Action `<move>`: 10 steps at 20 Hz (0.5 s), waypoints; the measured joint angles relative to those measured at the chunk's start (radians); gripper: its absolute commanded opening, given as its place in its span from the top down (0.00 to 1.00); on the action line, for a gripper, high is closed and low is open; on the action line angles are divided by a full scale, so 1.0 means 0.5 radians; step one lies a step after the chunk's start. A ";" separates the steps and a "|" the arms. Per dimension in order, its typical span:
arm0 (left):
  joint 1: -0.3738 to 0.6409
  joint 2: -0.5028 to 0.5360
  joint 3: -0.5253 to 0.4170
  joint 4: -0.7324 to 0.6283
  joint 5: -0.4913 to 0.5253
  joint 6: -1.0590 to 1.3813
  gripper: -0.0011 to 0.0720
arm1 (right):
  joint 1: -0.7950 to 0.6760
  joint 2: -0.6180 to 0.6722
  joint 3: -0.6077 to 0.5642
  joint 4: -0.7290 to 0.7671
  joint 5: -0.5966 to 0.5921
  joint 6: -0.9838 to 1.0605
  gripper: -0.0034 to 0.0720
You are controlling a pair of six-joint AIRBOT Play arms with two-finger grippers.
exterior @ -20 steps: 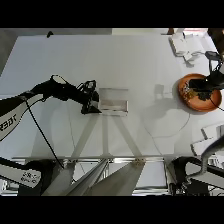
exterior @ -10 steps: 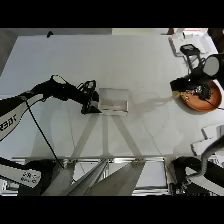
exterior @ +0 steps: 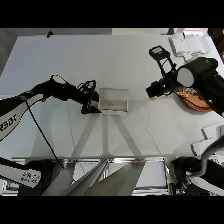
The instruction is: Fold the box and place the chain.
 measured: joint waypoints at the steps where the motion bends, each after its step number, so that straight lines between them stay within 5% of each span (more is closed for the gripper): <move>1: 0.000 0.000 0.000 0.001 0.000 0.000 0.52 | 0.050 0.000 0.000 0.000 -0.014 0.005 0.95; 10: 0.000 0.000 0.000 0.000 0.000 0.000 0.52 | 0.384 -0.006 0.000 0.095 -0.222 0.021 0.95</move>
